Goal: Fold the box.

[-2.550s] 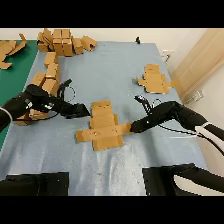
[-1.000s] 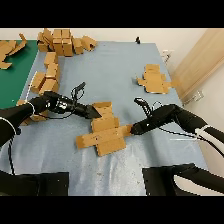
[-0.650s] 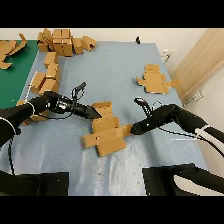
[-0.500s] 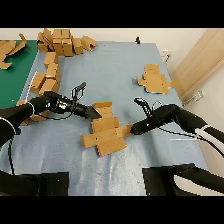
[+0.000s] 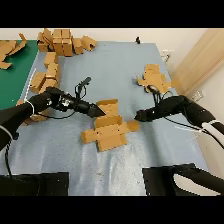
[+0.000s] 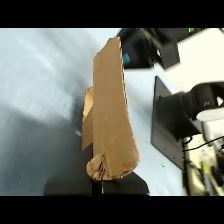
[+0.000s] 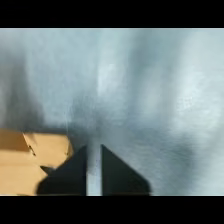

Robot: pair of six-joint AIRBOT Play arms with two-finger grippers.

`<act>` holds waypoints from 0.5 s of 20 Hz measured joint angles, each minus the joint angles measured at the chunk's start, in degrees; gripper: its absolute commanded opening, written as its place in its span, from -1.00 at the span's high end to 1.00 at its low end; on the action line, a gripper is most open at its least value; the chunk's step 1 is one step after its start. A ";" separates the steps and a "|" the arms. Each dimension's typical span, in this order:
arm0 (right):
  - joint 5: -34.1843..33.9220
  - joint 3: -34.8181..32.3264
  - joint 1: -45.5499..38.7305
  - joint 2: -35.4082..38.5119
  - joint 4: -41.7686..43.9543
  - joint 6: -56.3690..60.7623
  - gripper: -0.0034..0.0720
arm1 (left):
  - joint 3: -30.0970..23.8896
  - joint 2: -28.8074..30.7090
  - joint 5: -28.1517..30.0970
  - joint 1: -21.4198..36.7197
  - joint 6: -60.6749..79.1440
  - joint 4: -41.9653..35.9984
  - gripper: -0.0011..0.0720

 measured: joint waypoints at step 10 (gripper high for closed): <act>1.84 2.19 -2.43 2.10 1.07 5.79 0.90 | -7.41 4.24 6.86 -6.03 24.02 -4.87 0.94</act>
